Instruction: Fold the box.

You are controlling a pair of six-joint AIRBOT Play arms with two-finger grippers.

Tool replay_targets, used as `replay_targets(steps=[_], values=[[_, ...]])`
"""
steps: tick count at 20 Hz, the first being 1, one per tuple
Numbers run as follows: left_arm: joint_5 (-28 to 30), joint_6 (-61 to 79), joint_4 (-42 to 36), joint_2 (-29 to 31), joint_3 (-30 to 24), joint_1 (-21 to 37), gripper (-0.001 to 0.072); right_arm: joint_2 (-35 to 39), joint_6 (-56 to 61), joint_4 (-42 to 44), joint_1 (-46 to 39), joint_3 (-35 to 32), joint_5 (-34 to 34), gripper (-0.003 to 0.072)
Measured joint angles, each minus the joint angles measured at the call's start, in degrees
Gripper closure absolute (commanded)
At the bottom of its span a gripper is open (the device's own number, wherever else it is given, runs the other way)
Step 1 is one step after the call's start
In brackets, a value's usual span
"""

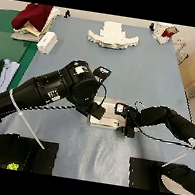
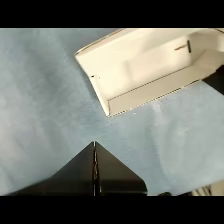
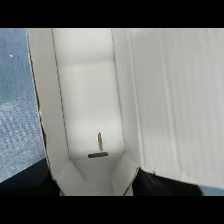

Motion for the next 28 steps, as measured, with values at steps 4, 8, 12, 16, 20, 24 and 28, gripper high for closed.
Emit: replay_targets(steps=[4, 8, 12, 16, 20, 24, 28], values=[[2.60, 15.91, -2.40, 3.32, -4.72, 2.21, 0.0697, 0.00, 0.00, 0.00, 0.00, 0.00, 0.00, 0.0119], [9.81, 50.82, -12.22, 10.38, -16.04, 11.91, 0.0043, 0.00, 0.00, -0.02, 0.00, 0.00, 0.00, 0.0119], [20.87, 80.65, -24.70, 13.27, -27.93, 23.78, 0.0054, 0.00, 0.00, -0.02, 0.00, 0.00, 0.00, 0.0119], [29.59, 108.08, -39.80, 10.43, -36.44, 30.27, 0.0044, 0.00, 0.00, -0.02, 0.00, 0.00, 0.00, 0.0119], [34.40, 127.23, -52.09, 6.23, -40.04, 31.87, 0.0044, 0.00, 0.00, -0.02, 0.00, 0.00, 0.00, 0.0118], [37.13, 135.53, -59.78, 3.30, -41.00, 31.45, 0.0044, 0.00, 0.00, 0.00, 0.00, 0.00, 0.00, 0.0119], [38.71, 139.45, -64.63, 1.68, -41.29, 29.77, 0.0044, 0.00, 0.00, -0.02, 0.00, 0.00, -0.02, 0.0119]])
